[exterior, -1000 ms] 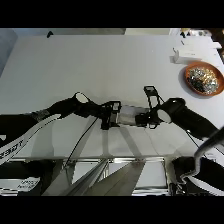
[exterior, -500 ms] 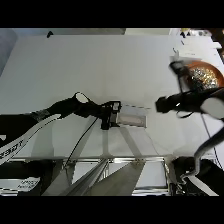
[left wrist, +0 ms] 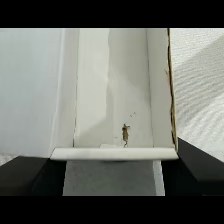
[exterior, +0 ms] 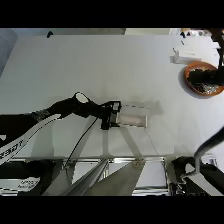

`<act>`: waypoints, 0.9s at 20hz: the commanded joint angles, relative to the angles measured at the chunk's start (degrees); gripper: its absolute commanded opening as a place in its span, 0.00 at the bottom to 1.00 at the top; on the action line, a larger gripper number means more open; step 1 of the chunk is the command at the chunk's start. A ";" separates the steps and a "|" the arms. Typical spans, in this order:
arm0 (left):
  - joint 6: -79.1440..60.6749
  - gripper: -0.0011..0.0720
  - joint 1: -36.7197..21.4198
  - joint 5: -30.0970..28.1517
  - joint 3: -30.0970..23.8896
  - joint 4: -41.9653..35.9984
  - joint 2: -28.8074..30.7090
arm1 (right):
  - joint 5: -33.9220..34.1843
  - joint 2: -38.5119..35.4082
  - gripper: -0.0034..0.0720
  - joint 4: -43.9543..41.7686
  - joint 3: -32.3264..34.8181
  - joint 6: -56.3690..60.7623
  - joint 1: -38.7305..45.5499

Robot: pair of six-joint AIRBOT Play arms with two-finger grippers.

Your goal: Fold the box and place the chain.

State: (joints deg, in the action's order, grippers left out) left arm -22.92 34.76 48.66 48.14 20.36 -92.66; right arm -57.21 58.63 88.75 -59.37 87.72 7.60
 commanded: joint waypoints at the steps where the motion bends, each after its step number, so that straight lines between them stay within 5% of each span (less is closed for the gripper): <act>1: 0.00 0.51 -0.02 0.00 0.02 0.00 0.00 | 1.64 8.48 0.41 -0.11 -5.01 -0.81 6.67; 10: -0.02 0.51 -0.02 0.02 0.02 0.00 0.00 | 1.42 26.45 0.40 -0.35 -17.35 -1.40 16.74; 18: -0.02 0.51 -0.02 0.02 0.02 0.00 0.00 | 2.69 37.79 0.40 -3.30 -19.78 -4.35 19.26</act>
State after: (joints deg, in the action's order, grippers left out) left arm -22.92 34.76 48.69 48.14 20.34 -92.66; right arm -55.35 93.36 87.70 -78.59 84.49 26.33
